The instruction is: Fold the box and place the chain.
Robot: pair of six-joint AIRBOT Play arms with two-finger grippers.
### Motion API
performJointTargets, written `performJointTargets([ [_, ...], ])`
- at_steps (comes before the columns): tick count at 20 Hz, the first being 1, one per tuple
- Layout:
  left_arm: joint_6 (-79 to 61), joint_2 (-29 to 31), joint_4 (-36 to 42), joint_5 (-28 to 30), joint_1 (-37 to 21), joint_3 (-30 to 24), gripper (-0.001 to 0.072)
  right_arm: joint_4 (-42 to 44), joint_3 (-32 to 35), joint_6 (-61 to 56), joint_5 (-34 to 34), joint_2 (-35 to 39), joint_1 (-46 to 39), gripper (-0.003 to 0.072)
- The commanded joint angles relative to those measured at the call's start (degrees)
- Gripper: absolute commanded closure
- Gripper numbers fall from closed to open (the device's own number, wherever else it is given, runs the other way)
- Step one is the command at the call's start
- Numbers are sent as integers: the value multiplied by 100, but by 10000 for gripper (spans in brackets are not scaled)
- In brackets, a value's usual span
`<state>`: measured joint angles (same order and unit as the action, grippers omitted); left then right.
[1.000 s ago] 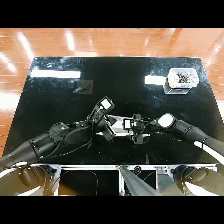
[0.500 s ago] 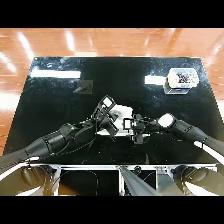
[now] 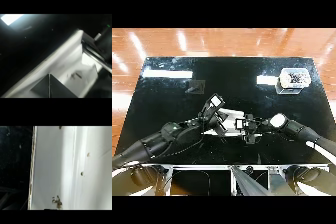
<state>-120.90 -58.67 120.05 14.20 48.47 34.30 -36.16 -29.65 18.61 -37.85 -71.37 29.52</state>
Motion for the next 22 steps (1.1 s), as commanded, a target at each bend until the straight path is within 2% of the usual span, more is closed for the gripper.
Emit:
performJointTargets([
  [1, -13, 616, -581, 1685, -389, 4, 691, 4, 2, -13, -9, -2, 2, 193],
  [4, -13, 1027, -999, 3062, -898, -26, 691, -197, 2, 11, -9, -2, 0, 193],
  [6, -15, 1169, -960, 3268, -1172, -177, 691, -221, 2, 33, -9, -2, -13, 193],
  [10, -79, 1237, -686, 2905, -1211, -691, 688, -223, 2, 57, -17, -2, -13, 193],
  [12, -258, 1235, -688, 2492, -1209, -911, 688, -223, 2, 55, -20, -7, -13, 193],
  [16, -660, 1228, -693, 1862, -1211, -887, 687, -201, 2, 52, -48, -63, -11, 193],
  [17, -662, 1217, -715, 1838, -1211, -887, 659, -201, 2, 52, -48, -63, -11, 194],
  [18, -664, 1189, -715, 1838, -1211, -887, 477, -201, 2, 52, -48, -63, -11, 194],
  [19, -697, 1147, -717, 1840, -1211, -887, 208, -201, 2, 52, -48, -63, -11, 194],
  [20, -831, 1104, -717, 1845, -1211, -887, 79, -201, 2, 52, -48, -63, -11, 194],
  [22, -1209, 1056, -715, 1902, -1209, -887, 79, -201, 2, 52, -48, -63, -11, 193],
])
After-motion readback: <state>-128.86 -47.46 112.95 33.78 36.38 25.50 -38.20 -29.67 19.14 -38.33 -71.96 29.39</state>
